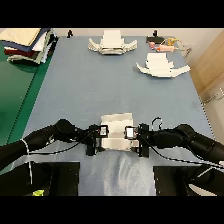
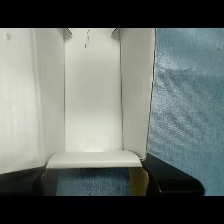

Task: Fold the box.

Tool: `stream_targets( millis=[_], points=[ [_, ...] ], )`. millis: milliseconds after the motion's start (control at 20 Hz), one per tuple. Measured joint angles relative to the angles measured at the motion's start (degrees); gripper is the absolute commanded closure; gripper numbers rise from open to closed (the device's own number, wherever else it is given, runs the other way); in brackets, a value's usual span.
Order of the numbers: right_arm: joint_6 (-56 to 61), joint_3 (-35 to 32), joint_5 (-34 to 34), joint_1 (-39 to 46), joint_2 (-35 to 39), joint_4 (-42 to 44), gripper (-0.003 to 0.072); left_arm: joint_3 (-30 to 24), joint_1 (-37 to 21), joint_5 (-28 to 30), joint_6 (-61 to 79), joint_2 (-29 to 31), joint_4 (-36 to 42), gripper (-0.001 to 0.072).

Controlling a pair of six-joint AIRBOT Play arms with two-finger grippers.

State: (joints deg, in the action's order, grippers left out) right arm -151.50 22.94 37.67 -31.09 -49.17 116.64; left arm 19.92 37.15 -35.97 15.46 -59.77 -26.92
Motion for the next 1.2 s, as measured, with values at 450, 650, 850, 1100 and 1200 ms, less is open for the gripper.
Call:
stream_targets(
  millis=[450,650,850,1100,1200],
  points=[
    [3.1,0.2,0.9,0.0,-0.1,-1.7,0.0569,0.0,0.0,-0.2,0.2,0.0,-0.1,0.0514],
    [20.6,2.4,7.5,0.0,0.0,-12.5,0.0682,0.0,0.0,-0.2,0.2,0.0,-0.1,0.0514],
    [42.5,6.8,16.9,0.2,2.1,-27.1,0.0683,0.0,0.0,-0.2,0.2,0.0,-0.1,0.0514],
    [75.2,8.4,28.5,5.0,5.7,-42.9,0.0683,0.0,0.0,-0.2,0.2,0.0,-0.1,0.0514],
    [81.4,7.4,30.5,7.6,5.5,-41.1,0.0683,0.0,0.0,-0.2,0.2,0.0,-0.1,0.0514]
  ],
)
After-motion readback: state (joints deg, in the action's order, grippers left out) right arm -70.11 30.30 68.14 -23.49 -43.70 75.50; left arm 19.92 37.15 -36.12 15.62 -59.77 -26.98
